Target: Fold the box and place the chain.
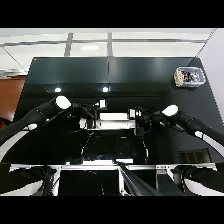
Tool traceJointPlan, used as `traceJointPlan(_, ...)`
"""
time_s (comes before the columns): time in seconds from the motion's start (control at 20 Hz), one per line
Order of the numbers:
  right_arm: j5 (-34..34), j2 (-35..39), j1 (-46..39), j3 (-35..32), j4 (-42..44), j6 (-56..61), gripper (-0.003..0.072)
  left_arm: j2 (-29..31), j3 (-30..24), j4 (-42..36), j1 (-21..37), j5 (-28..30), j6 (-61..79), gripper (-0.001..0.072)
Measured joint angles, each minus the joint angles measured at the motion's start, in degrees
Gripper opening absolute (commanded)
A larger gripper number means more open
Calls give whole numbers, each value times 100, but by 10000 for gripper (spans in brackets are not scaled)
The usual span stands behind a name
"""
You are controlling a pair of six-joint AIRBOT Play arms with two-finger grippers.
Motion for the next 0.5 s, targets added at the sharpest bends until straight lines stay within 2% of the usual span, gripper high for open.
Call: traceJointPlan(0.5, -87, -44, 0, 7, -13, 92, 707, 0, 0, 4, 0, 7, -2, 26)
